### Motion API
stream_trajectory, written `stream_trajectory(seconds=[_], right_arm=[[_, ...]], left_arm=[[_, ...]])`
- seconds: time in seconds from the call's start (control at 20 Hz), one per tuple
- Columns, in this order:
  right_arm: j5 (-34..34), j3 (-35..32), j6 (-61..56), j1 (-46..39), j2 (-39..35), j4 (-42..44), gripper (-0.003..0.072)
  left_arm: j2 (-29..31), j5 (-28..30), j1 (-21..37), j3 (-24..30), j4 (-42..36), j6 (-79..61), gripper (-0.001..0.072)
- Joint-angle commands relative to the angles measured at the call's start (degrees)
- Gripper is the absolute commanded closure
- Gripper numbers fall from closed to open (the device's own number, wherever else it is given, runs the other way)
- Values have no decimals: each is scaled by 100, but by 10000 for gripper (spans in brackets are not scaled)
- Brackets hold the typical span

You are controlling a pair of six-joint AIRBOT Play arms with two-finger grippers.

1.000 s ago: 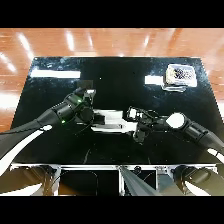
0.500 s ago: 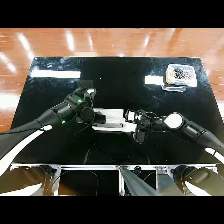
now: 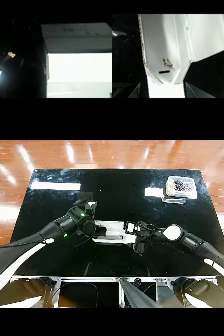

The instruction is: Fold the box and place the chain.

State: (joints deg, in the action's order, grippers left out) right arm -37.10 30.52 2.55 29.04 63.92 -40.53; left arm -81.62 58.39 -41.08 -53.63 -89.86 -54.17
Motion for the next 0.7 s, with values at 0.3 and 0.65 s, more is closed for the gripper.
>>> stream_trajectory(seconds=[0.3, 0.65], right_arm=[[-17, 4, -175, 0, 105, 0, -19], [-31, 4, -195, 0, 105, 2, -19]], left_arm=[[-11, 428, -15, -549, 96, 37, 688], [-13, 651, -15, -551, 94, 13, 687]])
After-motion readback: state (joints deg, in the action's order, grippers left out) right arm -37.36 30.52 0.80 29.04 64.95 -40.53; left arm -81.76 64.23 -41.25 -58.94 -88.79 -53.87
